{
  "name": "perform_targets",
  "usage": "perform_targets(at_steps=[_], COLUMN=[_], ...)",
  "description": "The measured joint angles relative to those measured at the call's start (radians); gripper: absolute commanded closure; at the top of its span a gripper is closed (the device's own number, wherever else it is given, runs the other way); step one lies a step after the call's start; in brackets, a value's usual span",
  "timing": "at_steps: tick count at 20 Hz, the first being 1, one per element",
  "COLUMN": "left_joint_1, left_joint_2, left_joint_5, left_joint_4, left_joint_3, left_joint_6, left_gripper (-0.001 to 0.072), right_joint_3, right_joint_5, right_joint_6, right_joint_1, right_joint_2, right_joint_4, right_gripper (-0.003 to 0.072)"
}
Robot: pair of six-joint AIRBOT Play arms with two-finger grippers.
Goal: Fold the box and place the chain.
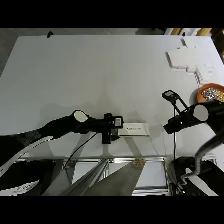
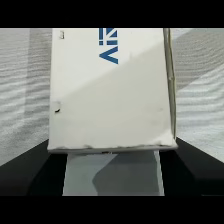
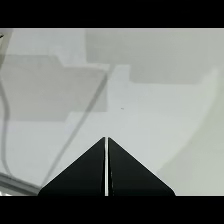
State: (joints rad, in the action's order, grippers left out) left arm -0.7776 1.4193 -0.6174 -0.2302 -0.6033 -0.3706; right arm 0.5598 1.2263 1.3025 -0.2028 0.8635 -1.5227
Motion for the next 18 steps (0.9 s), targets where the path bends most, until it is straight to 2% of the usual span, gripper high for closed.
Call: perform_targets(at_steps=[4, 7, 10, 13, 15, 18], left_joint_1=[0.051, 0.159, 0.322, 0.527, 0.666, 0.861], left_joint_2=[-0.091, -0.227, -0.368, -0.473, -0.504, -0.502], left_joint_5=[0.016, 0.047, 0.068, 0.052, 0.009, -0.072], left_joint_4=[-0.062, -0.212, -0.428, -0.697, -0.867, -1.054], left_joint_3=[0.0, 0.0, 0.0, 0.0, 0.0, 0.007], left_joint_6=[0.106, 0.338, 0.654, 0.996, 1.184, 1.376], left_gripper=[0.0378, 0.0378, 0.0378, 0.036, 0.036, 0.0357], right_joint_3=[0.0, 0.0, 0.0, 0.0, 0.0, 0.0], right_joint_5=[0.014, 0.016, 0.018, 0.018, 0.018, 0.019], right_joint_6=[0.007, 0.007, 0.008, 0.009, 0.009, 0.009], right_joint_1=[0.003, 0.004, 0.004, 0.004, 0.004, 0.004], right_joint_2=[0.0, 0.0, 0.0, 0.0, 0.0, 0.0], right_joint_4=[-0.007, -0.008, -0.01, -0.011, -0.011, -0.011], right_gripper=[0.0668, 0.0668, 0.0668, 0.0668, 0.0668, 0.0668])
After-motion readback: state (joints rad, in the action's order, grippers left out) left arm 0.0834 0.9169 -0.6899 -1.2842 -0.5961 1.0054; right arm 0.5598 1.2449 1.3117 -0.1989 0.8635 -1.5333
